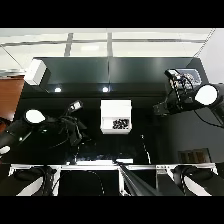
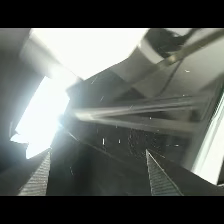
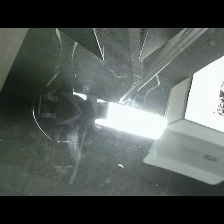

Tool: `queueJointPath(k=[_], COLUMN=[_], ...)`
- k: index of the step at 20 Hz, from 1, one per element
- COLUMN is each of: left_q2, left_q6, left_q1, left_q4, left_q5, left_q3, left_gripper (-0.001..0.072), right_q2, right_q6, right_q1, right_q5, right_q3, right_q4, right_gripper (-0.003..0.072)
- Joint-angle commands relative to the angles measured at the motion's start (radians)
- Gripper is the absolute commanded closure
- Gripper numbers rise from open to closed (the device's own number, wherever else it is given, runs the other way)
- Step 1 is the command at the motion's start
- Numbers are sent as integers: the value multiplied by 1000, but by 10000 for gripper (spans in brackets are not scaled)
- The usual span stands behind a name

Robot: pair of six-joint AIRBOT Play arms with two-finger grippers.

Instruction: Fold the box and place the chain.

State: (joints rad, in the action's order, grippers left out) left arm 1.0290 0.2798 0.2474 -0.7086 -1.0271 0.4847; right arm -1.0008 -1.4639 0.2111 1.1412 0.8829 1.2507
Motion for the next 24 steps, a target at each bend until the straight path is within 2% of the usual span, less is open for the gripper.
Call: queueJointPath(k=[1,6,9,12,24], left_q2=[61,253,322,351,391], left_q6=[-484,-546,-546,-546,-539], left_q1=[38,49,84,92,134], left_q4=[89,92,99,168,142], left_q5=[94,98,100,109,134], left_q3=[3,138,181,184,232], left_gripper=[-5,-5,-5,-5,-3], right_q2=[0,0,0,0,0], right_q6=[-10,-14,-14,-14,-14], right_q1=[-1,-1,-1,0,-1], right_q5=[-1,-2,-2,-2,-13], right_q3=[0,0,0,0,0], right_q4=[-3,-4,-5,-5,-5], right_gripper=[417,418,417,417,417])
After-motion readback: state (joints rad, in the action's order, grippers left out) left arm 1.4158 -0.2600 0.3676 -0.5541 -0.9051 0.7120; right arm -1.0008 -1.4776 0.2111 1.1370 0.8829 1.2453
